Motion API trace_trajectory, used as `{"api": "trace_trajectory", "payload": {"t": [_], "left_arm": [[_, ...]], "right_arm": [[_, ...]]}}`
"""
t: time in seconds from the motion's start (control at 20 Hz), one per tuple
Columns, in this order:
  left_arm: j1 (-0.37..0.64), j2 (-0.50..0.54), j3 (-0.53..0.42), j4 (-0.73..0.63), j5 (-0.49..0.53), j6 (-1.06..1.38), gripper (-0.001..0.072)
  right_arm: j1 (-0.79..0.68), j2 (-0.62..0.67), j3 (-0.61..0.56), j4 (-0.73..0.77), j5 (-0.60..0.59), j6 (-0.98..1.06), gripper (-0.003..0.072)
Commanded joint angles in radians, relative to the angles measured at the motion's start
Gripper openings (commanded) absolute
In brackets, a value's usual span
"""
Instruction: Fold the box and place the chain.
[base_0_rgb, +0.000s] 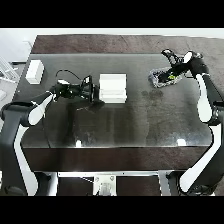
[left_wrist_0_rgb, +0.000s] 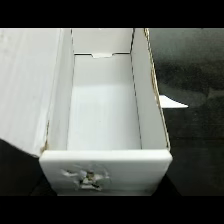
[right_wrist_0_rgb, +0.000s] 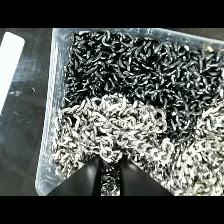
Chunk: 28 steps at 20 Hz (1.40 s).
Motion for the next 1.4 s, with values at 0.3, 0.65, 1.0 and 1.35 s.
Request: {"api": "trace_trajectory", "payload": {"t": [0.3,0.65,1.0,1.35], "left_arm": [[0.000,0.000,0.000,0.000,0.000,0.000,0.0484],[0.000,0.000,0.000,0.000,0.000,0.000,0.0484],[0.000,0.000,0.000,0.000,0.000,0.000,0.0484],[0.000,0.000,0.000,0.000,0.000,0.000,0.0484]], "right_arm": [[0.001,0.132,0.005,0.002,-0.006,0.038,0.0003],[0.006,0.219,0.007,-0.012,-0.005,0.102,0.0001],[0.052,0.451,0.007,-0.012,-0.005,0.117,0.0001],[0.132,0.588,0.007,-0.011,-0.005,0.116,0.0002]]}}
